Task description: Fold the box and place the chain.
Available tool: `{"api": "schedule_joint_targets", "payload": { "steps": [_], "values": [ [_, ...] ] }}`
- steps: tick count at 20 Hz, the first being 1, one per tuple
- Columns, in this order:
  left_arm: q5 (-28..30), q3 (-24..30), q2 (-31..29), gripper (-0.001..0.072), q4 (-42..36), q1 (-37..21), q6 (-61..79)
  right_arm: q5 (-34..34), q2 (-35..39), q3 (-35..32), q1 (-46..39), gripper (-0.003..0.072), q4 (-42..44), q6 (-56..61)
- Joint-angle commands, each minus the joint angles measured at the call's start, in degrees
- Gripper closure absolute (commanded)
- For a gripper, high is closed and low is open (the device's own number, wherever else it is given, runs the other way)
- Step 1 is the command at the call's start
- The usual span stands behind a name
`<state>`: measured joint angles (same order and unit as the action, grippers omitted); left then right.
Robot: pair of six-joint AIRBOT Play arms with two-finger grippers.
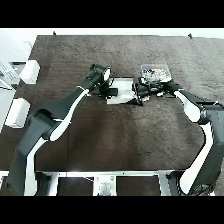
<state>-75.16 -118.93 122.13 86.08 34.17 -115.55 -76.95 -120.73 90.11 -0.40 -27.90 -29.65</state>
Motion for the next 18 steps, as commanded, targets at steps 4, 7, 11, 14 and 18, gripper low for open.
{"api": "schedule_joint_targets", "payload": {
  "steps": [4,7,11,14,18],
  "values": [
    [0.72,-0.98,0.63,0.0480,0.85,0.31,0.07,-0.02,-0.02,0.00,-0.02,0.0104,0.02,0.04],
    [1.16,-1.46,0.63,0.0651,0.85,0.31,0.09,-0.02,-0.02,0.00,-0.02,0.0104,0.02,0.04],
    [0.83,-1.46,0.63,0.0688,0.85,0.31,0.09,-0.04,-0.02,0.02,-0.02,0.0104,0.02,0.07],
    [0.72,-1.44,0.61,0.0687,0.74,0.31,0.07,-0.04,-0.02,0.00,-0.02,0.0104,0.02,0.04],
    [0.39,-1.44,0.17,0.0186,0.44,0.31,0.02,-0.04,-0.02,0.02,-0.02,0.0104,0.02,0.04]
  ]
}}
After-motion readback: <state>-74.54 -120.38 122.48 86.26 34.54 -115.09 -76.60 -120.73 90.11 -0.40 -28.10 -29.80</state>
